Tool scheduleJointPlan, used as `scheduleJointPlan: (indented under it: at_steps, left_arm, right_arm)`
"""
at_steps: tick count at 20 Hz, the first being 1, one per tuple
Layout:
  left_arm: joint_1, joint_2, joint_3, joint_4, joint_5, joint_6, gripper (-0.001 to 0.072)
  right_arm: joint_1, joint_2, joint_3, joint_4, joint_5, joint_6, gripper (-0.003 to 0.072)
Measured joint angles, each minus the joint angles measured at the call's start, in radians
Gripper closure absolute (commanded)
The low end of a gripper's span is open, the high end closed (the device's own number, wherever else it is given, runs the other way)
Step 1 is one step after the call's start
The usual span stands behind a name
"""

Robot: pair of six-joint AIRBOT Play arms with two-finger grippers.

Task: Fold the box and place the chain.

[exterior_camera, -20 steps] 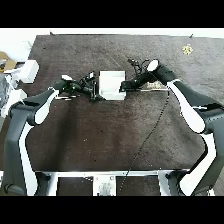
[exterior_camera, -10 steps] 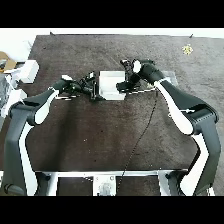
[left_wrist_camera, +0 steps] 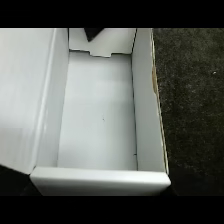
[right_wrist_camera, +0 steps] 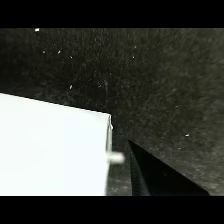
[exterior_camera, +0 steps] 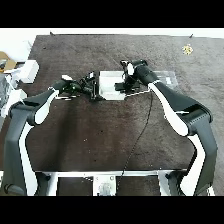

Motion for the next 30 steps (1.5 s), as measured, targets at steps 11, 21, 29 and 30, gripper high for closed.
scheduleJointPlan:
  at_steps: [11,21,29,30]
  left_arm:
    - [0.000,0.000,0.000,0.000,0.000,0.000,0.0436]
    - [0.000,0.000,0.000,0.000,0.000,0.000,0.0436]
    - [0.000,0.000,0.000,0.000,0.000,0.000,0.0436]
    - [0.000,0.000,0.000,0.000,0.000,0.000,0.0436]
  right_arm:
    - [0.042,-0.020,0.003,-0.064,-0.005,0.143,0.0541]
    - [0.042,-0.013,0.005,-0.079,0.010,0.185,0.0588]
    - [0.039,0.032,0.006,-0.077,0.023,0.132,0.0180]
    - [0.037,0.047,0.006,-0.074,0.031,0.111,0.0180]
